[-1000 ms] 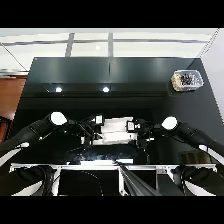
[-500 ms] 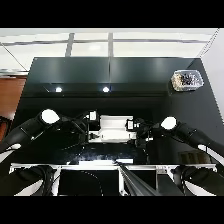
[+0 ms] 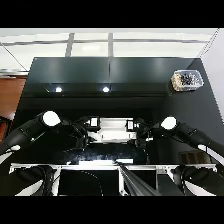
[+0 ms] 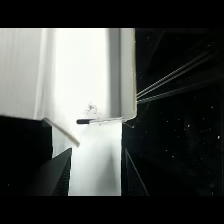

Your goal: Fold the box and place the chain.

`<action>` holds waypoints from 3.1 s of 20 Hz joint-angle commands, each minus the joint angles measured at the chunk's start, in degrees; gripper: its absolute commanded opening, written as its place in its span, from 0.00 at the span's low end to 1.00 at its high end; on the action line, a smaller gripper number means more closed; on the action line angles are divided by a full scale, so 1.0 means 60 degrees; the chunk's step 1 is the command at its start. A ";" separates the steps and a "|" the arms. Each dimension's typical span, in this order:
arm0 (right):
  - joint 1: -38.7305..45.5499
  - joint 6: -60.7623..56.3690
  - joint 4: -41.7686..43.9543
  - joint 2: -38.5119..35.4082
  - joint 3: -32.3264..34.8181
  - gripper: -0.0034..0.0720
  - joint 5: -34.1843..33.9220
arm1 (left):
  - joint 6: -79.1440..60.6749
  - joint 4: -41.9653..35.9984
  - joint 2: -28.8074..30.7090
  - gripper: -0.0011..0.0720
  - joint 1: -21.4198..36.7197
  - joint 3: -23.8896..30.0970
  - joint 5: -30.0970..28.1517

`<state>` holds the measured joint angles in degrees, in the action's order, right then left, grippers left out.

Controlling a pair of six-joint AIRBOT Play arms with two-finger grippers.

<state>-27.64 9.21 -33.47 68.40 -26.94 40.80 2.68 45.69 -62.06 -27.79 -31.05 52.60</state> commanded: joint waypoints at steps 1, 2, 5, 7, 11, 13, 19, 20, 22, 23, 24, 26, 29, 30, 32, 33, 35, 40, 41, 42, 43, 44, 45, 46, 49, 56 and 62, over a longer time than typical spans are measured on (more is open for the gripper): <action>0.0000 0.0000 -0.0004 -0.0007 0.0000 0.30 0.0007 | 0.0087 0.0051 -0.0007 0.56 -0.0561 0.0007 -0.0637; 0.0000 0.0000 -0.0004 -0.0007 0.0000 0.30 0.0011 | 0.0087 0.0051 -0.0007 0.56 -0.0739 0.0007 -0.0925; 0.0000 0.0000 -0.0004 -0.0007 0.0000 0.30 0.0007 | 0.0091 0.0051 -0.0007 0.54 -0.1056 0.0004 -0.1279; 0.0000 0.0000 -0.0004 -0.0007 0.0000 0.30 0.0007 | 0.0091 0.0036 -0.0007 0.38 -0.1064 0.0004 -0.1268; 0.0004 0.0000 -0.0004 -0.0007 0.0000 0.30 0.0007 | 0.0087 -0.0361 -0.0011 0.31 -0.1064 0.0007 -0.1581; 0.0000 0.0000 -0.0004 -0.0007 0.0000 0.30 0.0007 | 0.0087 -0.0823 -0.0058 0.31 -0.1064 0.0007 -0.1690; 0.0000 0.0000 -0.0004 -0.0007 0.0000 0.30 0.0007 | 0.0087 -0.1738 -0.0630 0.31 -0.1060 0.0007 -0.1745; 0.0000 0.0000 -0.0004 -0.0007 0.0000 0.30 0.0007 | 0.0087 -0.1734 -0.0623 0.31 -0.1049 0.0004 -0.1738; 0.0000 0.0000 -0.0004 -0.0007 0.0000 0.30 0.0007 | 0.0087 -0.1730 -0.0623 0.31 -0.1049 0.0004 -0.1723; 0.0004 0.0000 -0.0004 -0.0007 0.0000 0.30 0.0011 | 0.0087 -0.1734 -0.0623 0.37 -0.1053 0.0004 -0.1723; 0.0000 0.0000 -0.0004 -0.0007 0.0000 0.30 0.0007 | 0.0087 -0.1730 -0.0623 0.57 -0.1053 0.0004 -0.1723; 0.0000 0.0000 -0.0004 -0.0007 0.0000 0.30 0.0007 | 0.0087 -0.1727 -0.0623 0.44 -0.1053 0.0004 -0.1690; 0.0000 0.0000 -0.0004 -0.0007 0.0000 0.30 0.0007 | 0.0091 -0.1730 -0.0623 0.60 -0.1053 0.0004 -0.1712; 0.0000 0.0000 0.0000 -0.0007 0.0000 0.30 0.0007 | 0.0095 -0.1687 -0.0608 0.48 -0.1035 -0.0004 -0.1694; 0.0004 0.0000 0.0000 -0.0007 0.0000 0.30 0.0007 | 0.0419 -0.1253 -0.0423 0.05 -0.0874 -0.0047 -0.1643; 0.0000 0.0000 -0.0004 -0.0007 0.0000 0.30 0.0007 | 0.1100 -0.0943 -0.0248 0.05 -0.0699 -0.0080 -0.1606; 0.0000 0.0000 -0.0004 -0.0007 0.0000 0.30 0.0011 | 0.3322 -0.0080 0.0270 0.05 0.0069 -0.0091 -0.1013; 0.0000 0.0000 -0.0004 -0.0007 0.0000 0.30 0.0007 | 0.6958 0.2033 0.0987 0.05 0.3413 -0.0080 0.2138; 0.0000 0.0000 -0.0004 -0.0007 0.0000 0.30 0.0007 | 0.8215 0.2065 0.0984 0.05 0.4065 -0.0066 0.2233; 0.0000 0.0000 -0.0004 -0.0007 0.0000 0.30 0.0007 | 0.9355 0.2069 0.0973 0.05 0.4743 -0.0047 0.2284; 0.0000 0.0000 -0.0004 -0.0007 0.0000 0.30 0.0011 | 1.0298 0.2040 0.0962 0.05 0.5315 0.0015 0.2259; 0.0000 0.0000 -0.0004 -0.0007 0.0000 0.30 0.0007 | 1.0998 0.1891 0.0951 0.05 0.5832 0.0178 0.2226; 0.0000 0.0000 -0.0004 -0.0007 0.0000 0.30 0.0007 | 1.1238 0.1654 0.0943 0.05 0.6182 0.0386 0.2269; 0.0000 0.0000 -0.0004 -0.0007 0.0000 0.30 0.0011 | 1.1358 0.1348 0.0940 0.05 0.6419 0.0663 0.2331; 0.0000 0.0000 -0.0004 -0.0007 0.0000 0.30 0.0007 | 1.1366 -0.0055 0.0645 0.05 0.6521 0.1472 0.2492; 0.0000 0.0000 -0.0004 -0.0007 0.0000 0.30 0.0007 | 1.1395 -0.1231 -0.0470 0.05 0.4568 0.1825 0.1373; 0.0004 0.0000 -0.0004 -0.0007 0.0000 0.30 0.0007 | 0.9541 -0.3020 -0.1064 0.05 0.3169 0.1807 0.0783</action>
<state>-27.64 9.23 -33.52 68.40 -26.94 40.82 66.22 33.69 -67.26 -5.61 -20.23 58.96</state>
